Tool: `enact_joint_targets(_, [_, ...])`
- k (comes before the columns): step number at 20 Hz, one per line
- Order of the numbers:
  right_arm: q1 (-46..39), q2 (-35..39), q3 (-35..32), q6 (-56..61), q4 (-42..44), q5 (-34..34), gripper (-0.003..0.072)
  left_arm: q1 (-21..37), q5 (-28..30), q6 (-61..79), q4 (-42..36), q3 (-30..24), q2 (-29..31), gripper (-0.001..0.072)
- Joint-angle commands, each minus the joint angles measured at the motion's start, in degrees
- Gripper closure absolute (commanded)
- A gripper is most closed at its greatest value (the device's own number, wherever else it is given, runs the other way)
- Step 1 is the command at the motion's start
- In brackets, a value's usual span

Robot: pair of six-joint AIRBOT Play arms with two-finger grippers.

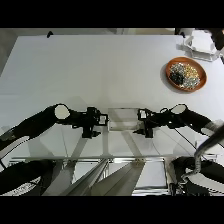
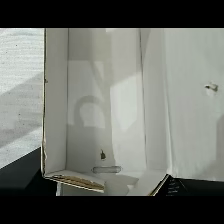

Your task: Fold the box and place the chain.

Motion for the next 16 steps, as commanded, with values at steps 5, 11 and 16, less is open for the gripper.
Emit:
enact_joint_targets(5, [-0.04,0.04,-0.02,0.02,0.02,0.02,0.0281,2.6,-3.13,17.92,-16.57,-0.26,-3.21,-0.0005])
enact_joint_targets(11, [-0.04,0.04,-0.02,0.02,0.0,0.02,0.0281,2.51,-4.68,17.94,-15.19,-0.26,-5.44,-0.0005])
enact_joint_targets(16, [-0.04,0.04,-0.02,0.02,0.02,0.02,0.0281,2.47,-4.61,17.81,-15.76,-0.26,-5.44,0.0])
